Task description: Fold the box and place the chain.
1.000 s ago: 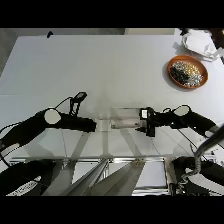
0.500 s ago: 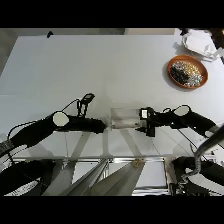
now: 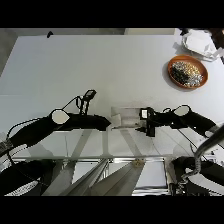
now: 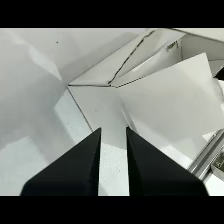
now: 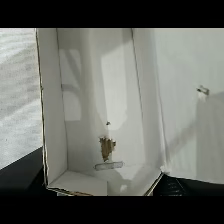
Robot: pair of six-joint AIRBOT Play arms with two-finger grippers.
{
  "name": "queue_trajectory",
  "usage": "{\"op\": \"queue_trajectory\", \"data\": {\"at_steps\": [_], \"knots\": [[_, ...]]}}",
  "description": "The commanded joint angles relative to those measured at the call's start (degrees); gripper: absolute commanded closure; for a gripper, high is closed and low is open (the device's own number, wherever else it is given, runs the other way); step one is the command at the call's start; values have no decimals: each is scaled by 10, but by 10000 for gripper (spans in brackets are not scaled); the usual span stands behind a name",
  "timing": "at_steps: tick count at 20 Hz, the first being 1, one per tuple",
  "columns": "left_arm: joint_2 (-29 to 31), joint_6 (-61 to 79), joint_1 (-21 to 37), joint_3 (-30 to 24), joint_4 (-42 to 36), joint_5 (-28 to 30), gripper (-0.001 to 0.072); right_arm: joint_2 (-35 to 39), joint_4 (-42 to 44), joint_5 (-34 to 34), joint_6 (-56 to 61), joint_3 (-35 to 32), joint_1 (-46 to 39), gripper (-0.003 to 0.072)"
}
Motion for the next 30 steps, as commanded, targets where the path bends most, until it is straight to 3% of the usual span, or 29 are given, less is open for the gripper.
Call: {"op": "queue_trajectory", "data": {"at_steps": [1,13,15,16,20,23,24,27,30], "knots": [[1,17,0,3,-18,-3,493,0,0,0,0,0,0,228],[1,27,5,3,20,-46,508,0,0,0,0,0,0,228],[3,19,19,3,36,-60,624,0,0,0,0,0,0,228],[3,14,26,3,35,-64,633,0,0,0,0,0,0,228],[3,14,25,3,16,-63,503,0,0,0,0,0,0,228],[3,14,11,3,-4,-32,351,0,0,0,0,0,0,228],[3,14,5,3,-10,-23,351,0,0,0,0,0,0,228],[2,-7,-11,3,-15,-1,205,0,0,0,0,0,0,228],[2,-37,-29,4,-8,43,203,0,0,0,0,0,0,228]]}}
